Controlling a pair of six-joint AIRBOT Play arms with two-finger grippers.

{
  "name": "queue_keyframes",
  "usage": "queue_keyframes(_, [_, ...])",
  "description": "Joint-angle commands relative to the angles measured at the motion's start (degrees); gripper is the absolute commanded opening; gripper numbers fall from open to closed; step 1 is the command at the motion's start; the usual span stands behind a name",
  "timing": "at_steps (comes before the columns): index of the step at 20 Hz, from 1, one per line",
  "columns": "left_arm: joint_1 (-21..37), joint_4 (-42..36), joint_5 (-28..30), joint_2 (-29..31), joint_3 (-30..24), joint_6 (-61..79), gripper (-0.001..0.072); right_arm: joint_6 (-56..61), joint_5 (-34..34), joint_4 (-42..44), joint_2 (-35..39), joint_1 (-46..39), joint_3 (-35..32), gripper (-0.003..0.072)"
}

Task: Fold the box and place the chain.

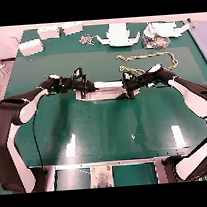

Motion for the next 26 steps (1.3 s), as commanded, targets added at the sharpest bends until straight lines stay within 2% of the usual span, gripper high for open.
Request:
queue_keyframes(1, [0.04,0.0,0.07,0.02,0.02,0.0,0.0022,-0.09,-0.04,-0.42,-0.02,0.04,0.11,0.0498])
queue_keyframes(8, [0.04,-0.02,0.07,0.02,0.02,0.0,0.0022,-0.07,0.02,-0.37,-0.02,0.04,0.11,0.0497])
queue_keyframes(13, [0.04,-0.04,0.09,0.02,0.02,0.0,0.0022,-0.04,3.02,-0.2,-0.02,0.04,0.09,0.0497])
queue_keyframes(26, [0.04,-0.37,0.02,0.02,0.02,0.02,0.0022,-0.07,2.97,-0.2,-0.02,0.0,-0.15,0.0497])
